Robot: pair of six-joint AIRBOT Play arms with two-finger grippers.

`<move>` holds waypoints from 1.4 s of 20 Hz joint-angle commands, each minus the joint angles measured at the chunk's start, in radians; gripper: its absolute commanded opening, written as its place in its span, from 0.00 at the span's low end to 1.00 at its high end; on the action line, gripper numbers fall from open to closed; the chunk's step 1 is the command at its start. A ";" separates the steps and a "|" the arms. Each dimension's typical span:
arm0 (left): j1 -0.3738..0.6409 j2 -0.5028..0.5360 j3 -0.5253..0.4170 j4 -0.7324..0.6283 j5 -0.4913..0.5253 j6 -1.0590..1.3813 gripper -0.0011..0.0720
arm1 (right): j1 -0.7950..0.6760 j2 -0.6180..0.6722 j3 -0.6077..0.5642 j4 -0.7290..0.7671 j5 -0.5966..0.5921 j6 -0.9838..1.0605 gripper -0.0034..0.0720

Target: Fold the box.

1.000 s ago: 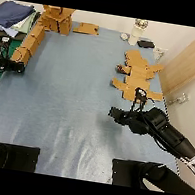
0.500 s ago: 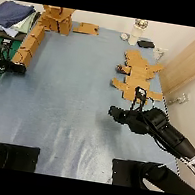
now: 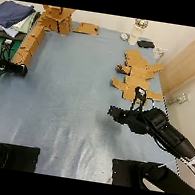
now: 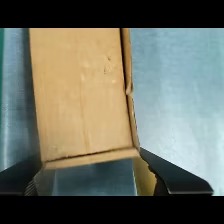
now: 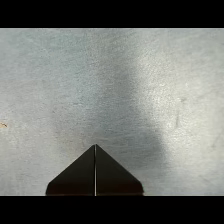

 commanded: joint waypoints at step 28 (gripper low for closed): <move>-0.821 0.369 0.002 0.208 -0.589 -0.788 0.03 | -0.072 -0.602 0.616 0.386 -0.206 -0.595 0.05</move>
